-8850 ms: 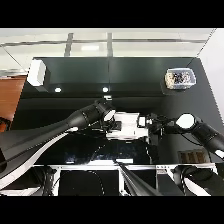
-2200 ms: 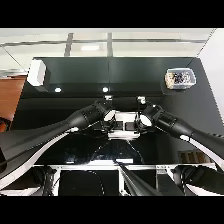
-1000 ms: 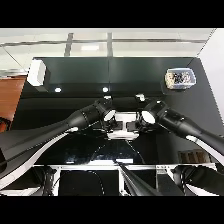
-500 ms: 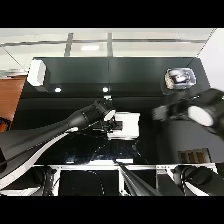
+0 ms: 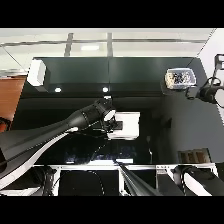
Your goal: Fold the box and place the chain.
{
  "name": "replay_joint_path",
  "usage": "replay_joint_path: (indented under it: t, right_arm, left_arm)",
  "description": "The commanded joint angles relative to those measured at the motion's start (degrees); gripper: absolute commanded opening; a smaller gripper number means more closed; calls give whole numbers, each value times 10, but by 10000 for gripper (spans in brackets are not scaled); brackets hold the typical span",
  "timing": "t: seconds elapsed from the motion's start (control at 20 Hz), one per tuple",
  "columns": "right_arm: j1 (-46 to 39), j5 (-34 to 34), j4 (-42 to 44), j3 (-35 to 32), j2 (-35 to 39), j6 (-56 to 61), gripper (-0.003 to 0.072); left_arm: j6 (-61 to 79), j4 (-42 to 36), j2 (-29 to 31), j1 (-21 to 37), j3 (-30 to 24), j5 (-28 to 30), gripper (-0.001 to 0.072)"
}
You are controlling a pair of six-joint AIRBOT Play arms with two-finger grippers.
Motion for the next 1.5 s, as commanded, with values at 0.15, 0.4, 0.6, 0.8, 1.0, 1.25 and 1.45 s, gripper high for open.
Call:
replay_joint_path:
  t: [0.15, 0.4, 0.6, 0.8, 1.0, 1.25, 1.45]
  right_arm:
    - [-75, -14, 234, 261, -307, -119, 633]
    - [-76, 140, 203, 511, -496, -22, 583]
    - [-76, 118, 176, 537, -534, -26, 582]
    - [-76, 87, 176, 538, -548, -52, 582]
    - [-75, 91, 178, 538, -557, -52, 481]
    - [-75, 155, 177, 569, -555, -78, 11]
    - [-75, 179, 177, 599, -511, -114, 11]
  left_arm:
    - [0, 1, 0, 1, 0, -1, 30]
    - [0, 0, 0, 9, 0, 0, 29]
    - [0, 0, 0, 11, 0, -1, 29]
    - [0, 0, 0, 11, 0, 0, 29]
    - [0, 0, 0, 11, 0, 0, 30]
    - [0, 0, 0, 11, 0, 0, 29]
    - [0, 0, 0, 11, 0, 0, 29]
